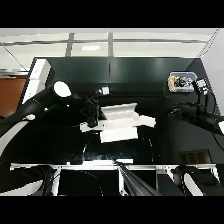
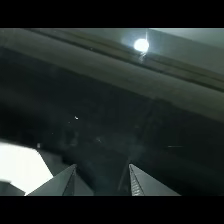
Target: Fold the box and place the chain.
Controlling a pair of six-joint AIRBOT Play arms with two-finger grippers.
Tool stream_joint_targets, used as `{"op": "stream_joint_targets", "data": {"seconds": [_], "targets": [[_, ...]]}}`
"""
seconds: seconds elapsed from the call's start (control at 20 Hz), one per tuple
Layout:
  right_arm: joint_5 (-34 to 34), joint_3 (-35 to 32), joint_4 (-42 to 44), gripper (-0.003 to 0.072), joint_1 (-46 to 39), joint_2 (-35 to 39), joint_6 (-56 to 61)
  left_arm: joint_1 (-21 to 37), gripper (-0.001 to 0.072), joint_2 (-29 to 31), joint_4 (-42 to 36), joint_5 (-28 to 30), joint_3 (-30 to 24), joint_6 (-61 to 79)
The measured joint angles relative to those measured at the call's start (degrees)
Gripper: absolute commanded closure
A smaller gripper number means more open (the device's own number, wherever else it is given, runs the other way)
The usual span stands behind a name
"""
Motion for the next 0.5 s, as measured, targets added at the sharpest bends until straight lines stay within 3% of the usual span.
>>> {"op": "stream_joint_targets", "data": {"seconds": [0.3, 0.5], "targets": [[0.66, 0.07, -0.28, 0.0311, -0.07, 0.0, 0.33, -2.78, 0.0681, -0.2, -2.45, 8.98, -6.8, 9.29], [1.49, -0.37, -0.42, 0.031, 0.7, -0.57, 0.35, -3.13, 0.068, -0.37, -3.56, 12.0, -9.51, 11.87]]}}
